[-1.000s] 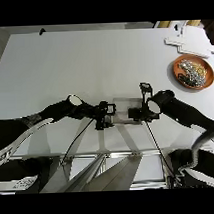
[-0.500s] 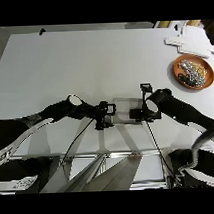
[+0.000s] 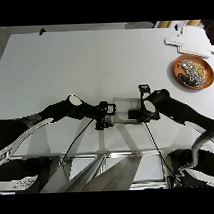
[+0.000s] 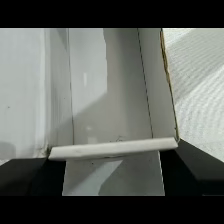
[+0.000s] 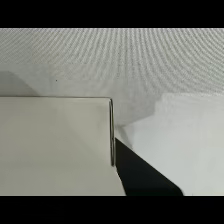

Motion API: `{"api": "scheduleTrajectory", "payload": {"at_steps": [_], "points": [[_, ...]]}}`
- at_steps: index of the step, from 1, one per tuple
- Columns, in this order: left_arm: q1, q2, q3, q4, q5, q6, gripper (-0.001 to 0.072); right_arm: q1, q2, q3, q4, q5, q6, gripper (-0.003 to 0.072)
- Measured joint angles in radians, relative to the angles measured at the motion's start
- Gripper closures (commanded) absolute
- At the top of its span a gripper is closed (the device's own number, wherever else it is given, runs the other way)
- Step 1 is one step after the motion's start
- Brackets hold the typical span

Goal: Fold the box and place the chain.

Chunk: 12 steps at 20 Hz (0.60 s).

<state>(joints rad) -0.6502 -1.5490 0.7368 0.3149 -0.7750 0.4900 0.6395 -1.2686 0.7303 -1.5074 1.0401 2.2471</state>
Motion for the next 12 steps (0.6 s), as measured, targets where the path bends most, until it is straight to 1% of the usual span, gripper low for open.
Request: {"api": "scheduleTrajectory", "payload": {"at_steps": [1,4,7,9,12], "points": [[0.000,0.000,0.000,0.000,0.000,0.000,0.0501,0.000,0.003,0.000,0.000,0.000,-0.014,0.0446],[0.000,0.000,0.000,0.000,0.000,0.000,0.0501,0.008,0.039,0.000,-0.026,0.018,-0.123,0.0446],[0.000,0.000,0.000,0.000,0.000,0.000,0.0501,0.014,0.135,0.006,-0.040,0.072,-0.287,0.0446],[0.000,0.000,0.000,0.000,0.000,0.000,0.0501,0.003,0.214,0.041,-0.050,0.127,-0.373,0.0448],[0.000,0.000,0.000,0.000,0.000,0.000,0.0501,-0.058,0.309,0.158,-0.061,0.198,-0.492,0.0450]]}}
